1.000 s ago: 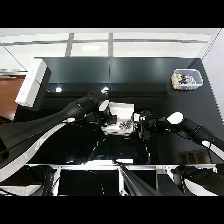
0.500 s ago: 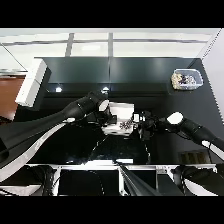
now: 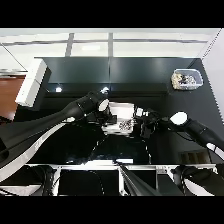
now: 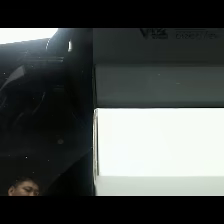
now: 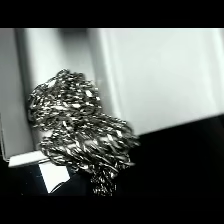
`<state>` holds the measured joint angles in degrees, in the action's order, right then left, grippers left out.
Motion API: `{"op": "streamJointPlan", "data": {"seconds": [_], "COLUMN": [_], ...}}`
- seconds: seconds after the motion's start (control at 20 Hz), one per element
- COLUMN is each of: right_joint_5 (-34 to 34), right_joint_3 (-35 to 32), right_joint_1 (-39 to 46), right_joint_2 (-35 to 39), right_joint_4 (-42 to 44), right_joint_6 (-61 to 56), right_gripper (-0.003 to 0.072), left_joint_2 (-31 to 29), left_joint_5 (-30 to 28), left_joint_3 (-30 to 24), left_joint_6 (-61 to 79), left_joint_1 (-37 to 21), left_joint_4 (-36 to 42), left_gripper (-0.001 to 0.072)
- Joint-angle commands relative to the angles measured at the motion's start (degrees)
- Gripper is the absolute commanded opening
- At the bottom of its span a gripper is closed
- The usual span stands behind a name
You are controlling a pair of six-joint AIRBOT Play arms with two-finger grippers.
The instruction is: Fold the box and place the chain.
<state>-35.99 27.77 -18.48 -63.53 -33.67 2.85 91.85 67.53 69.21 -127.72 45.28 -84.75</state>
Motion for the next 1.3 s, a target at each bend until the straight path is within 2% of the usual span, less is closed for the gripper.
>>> {"op": "streamJointPlan", "data": {"seconds": [0.0,0.1,0.2,0.3,0.5,0.6,0.75,1.25], "right_joint_5": [-3.0,-6.9,-12.2,-16.2,-24.7,-24.2,-23.6,-23.3], "right_joint_3": [0.2,1.4,4.3,8.0,14.1,14.7,14.8,14.8], "right_joint_1": [1.0,1.5,2.3,2.3,2.3,2.3,2.2,2.3], "right_joint_2": [4.4,7.3,9.0,9.1,9.1,9.1,9.0,9.0], "right_joint_4": [-7.3,-14.2,-15.9,-12.9,0.2,7.1,11.9,12.2], "right_joint_6": [-14.4,-22.9,-28.2,-31.4,-32.9,-32.9,-32.9,-33.1], "right_gripper": [0.0016,0.0016,0.0016,0.0016,0.0016,0.0016,0.0016,0.0016], "left_joint_2": [0.0,0.0,0.0,0.0,0.0,0.0,0.0,0.0], "left_joint_5": [0.2,0.2,0.0,0.0,0.0,0.0,0.0,0.0], "left_joint_3": [0.1,0.1,0.1,0.1,0.1,0.1,0.1,0.1], "left_joint_6": [0.0,0.0,0.0,0.0,0.0,0.0,0.0,0.0], "left_joint_1": [0.0,0.0,0.0,0.0,0.0,0.0,0.0,0.0], "left_joint_4": [0.0,0.0,0.0,0.0,0.0,0.0,0.0,0.2], "left_gripper": [0.0035,0.0035,0.0035,0.0035,0.0035,0.0035,0.0035,0.0035]}}
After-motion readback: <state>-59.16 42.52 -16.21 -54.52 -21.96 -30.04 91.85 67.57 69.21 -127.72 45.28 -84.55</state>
